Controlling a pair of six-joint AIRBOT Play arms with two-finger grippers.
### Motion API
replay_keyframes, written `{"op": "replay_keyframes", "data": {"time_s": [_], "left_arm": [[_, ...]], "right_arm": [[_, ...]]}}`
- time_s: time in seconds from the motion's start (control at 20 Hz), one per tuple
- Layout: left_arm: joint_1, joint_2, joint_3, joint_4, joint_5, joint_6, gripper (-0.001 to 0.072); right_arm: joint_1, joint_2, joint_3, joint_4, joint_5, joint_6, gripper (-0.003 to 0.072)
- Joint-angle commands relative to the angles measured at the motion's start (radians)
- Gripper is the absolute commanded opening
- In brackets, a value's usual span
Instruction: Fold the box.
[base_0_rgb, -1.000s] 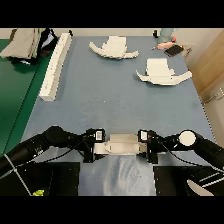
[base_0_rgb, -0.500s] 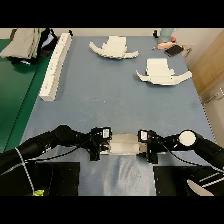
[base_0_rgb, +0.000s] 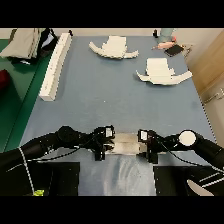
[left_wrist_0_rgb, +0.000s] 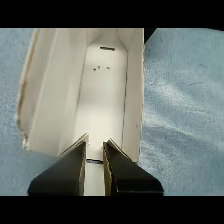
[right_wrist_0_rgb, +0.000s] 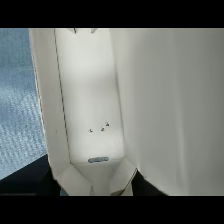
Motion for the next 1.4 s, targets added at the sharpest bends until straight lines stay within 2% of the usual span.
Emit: {"op": "replay_keyframes", "data": {"time_s": [0.0, 0.05, 0.3, 0.35, 0.45, 0.5, 0.6, 0.75, 0.9, 1.05, 1.2, 1.3, 1.35], "left_arm": [[-0.005, -0.017, 0.001, -0.031, 0.005, 0.011, 0.0488], [-0.005, -0.017, 0.001, -0.031, 0.005, 0.008, 0.0708], [-0.005, -0.016, 0.001, -0.021, 0.005, 0.008, 0.0708], [-0.003, -0.014, 0.001, -0.012, 0.006, -0.003, 0.069], [-0.003, 0.014, 0.001, 0.076, -0.003, -0.116, 0.0167], [-0.003, 0.046, 0.001, 0.165, -0.021, -0.205, 0.0015], [-0.002, 0.12, 0.001, 0.369, -0.052, -0.468, 0.0019], [-0.002, 0.27, 0.001, 0.711, -0.209, -0.951, 0.0019], [-0.002, 0.43, 0.001, 0.911, -0.407, -1.406, 0.0019], [-0.002, 0.573, 0.001, 1.139, -0.48, -1.904, 0.0018], [-0.002, 0.662, 0.001, 1.287, -0.501, -2.239, 0.0018], [0.02, 0.646, -0.017, 1.301, -0.534, -2.349, 0.0019], [0.037, 0.624, -0.036, 1.274, -0.512, -2.367, 0.0019]], "right_arm": [[0.001, 0.0, 0.0, 0.001, 0.0, 0.0, 0.0509], [0.001, 0.0, 0.0, 0.001, 0.0, 0.0, 0.0509], [0.001, 0.0, 0.0, 0.001, 0.0, 0.0, 0.0509], [0.001, 0.0, 0.0, 0.001, 0.0, 0.0, 0.0509], [0.001, 0.0, 0.0, 0.001, 0.0, 0.0, 0.0509], [0.001, 0.0, 0.0, 0.001, 0.0, 0.0, 0.0509], [0.001, 0.0, 0.0, 0.001, 0.0, 0.0, 0.0509], [0.001, 0.0, 0.0, 0.001, 0.0, 0.0, 0.0509], [0.001, 0.0, 0.0, 0.001, 0.0, 0.0, 0.0509], [0.001, 0.0, 0.0, 0.001, 0.0, 0.0, 0.0509], [0.001, 0.0, 0.0, 0.001, 0.0, 0.0, 0.0509], [0.001, 0.0, 0.0, 0.001, 0.0, 0.0, 0.0509], [0.001, 0.0, 0.0, 0.001, 0.0, 0.0, 0.0509]]}}
